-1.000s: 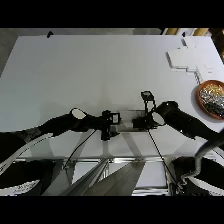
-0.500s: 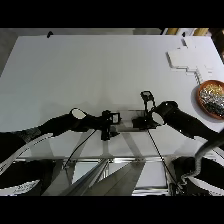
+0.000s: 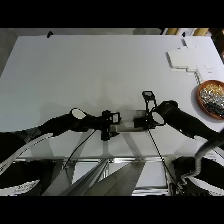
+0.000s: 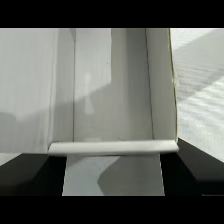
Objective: Fold the box and place the chain.
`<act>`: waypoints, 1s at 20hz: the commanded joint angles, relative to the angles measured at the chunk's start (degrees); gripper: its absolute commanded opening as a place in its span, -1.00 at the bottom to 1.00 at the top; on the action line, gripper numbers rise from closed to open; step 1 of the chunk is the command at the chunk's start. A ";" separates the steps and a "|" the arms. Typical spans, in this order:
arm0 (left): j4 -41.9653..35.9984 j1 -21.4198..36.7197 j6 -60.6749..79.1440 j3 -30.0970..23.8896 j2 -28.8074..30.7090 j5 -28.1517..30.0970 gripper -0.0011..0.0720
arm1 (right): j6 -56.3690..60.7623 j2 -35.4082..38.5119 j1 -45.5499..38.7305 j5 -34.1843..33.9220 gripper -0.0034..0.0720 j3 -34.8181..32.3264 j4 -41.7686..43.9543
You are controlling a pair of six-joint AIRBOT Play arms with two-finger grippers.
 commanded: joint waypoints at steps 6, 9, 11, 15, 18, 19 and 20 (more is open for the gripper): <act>-0.11 -0.02 -0.24 -0.02 0.02 0.09 -0.06 | 2.71 -0.04 0.04 0.63 -0.44 0.02 -2.91; -0.11 -0.02 -0.24 -0.02 0.02 0.09 -0.06 | 3.96 -0.04 0.04 0.55 -0.44 0.02 -3.93; -0.11 -0.02 -0.24 -0.02 0.02 0.09 -0.06 | 3.96 -0.04 0.04 0.22 -0.44 -0.04 -3.98; -0.11 -0.02 -0.24 -0.02 0.04 0.11 -0.06 | 5.11 -1.55 0.04 0.24 -0.44 -0.07 -3.50; -0.11 -0.02 -0.24 -0.02 0.02 0.09 -0.06 | 5.18 -1.70 0.04 0.33 -0.46 -0.04 -3.15; -0.11 -0.02 -0.24 -0.02 0.02 0.09 -0.06 | 5.18 -1.70 0.04 0.33 -0.54 -0.04 -3.15; -0.11 0.00 -0.24 -0.02 0.02 0.09 -0.06 | 5.18 -1.70 0.04 0.33 -0.68 -0.04 -2.91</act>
